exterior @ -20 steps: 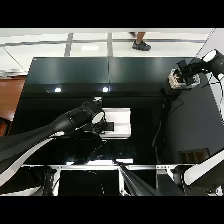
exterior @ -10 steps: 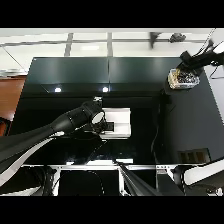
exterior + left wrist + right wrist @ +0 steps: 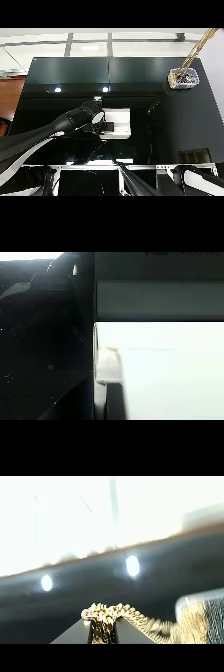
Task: Fold the box and place the chain.
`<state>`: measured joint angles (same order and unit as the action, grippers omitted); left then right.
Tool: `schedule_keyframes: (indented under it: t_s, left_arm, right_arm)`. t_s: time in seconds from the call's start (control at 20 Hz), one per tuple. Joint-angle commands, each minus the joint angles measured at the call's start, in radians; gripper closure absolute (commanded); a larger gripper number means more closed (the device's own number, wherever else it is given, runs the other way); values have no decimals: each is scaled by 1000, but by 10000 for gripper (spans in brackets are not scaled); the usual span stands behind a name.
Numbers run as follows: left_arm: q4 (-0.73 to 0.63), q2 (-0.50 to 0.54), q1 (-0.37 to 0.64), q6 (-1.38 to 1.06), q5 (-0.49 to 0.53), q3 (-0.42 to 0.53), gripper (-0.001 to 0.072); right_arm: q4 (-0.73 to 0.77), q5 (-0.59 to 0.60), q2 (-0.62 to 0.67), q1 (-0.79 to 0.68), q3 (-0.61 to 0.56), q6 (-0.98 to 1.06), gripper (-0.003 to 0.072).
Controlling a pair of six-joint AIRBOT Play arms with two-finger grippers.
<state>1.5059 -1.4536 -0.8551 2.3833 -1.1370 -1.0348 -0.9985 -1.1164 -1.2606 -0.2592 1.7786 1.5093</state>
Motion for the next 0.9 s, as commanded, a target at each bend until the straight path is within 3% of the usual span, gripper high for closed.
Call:
schedule_keyframes:
  t_s: [0.0,0.2,0.4,0.65,0.85]
  left_arm:
    - [0,-1,0,0,-1,0,680]
    - [0,-1,0,0,2,0,680]
    - [0,-1,0,0,2,0,680]
    - [0,-1,0,0,2,0,680]
    - [0,-1,0,0,2,0,680]
  right_arm:
    - [42,-64,98,-1,107,-51,674]
    - [140,-135,110,0,243,-52,674]
    - [238,-301,147,14,229,-97,674]
    - [235,-344,198,140,137,-109,674]
    - [241,-358,199,283,129,-116,674]
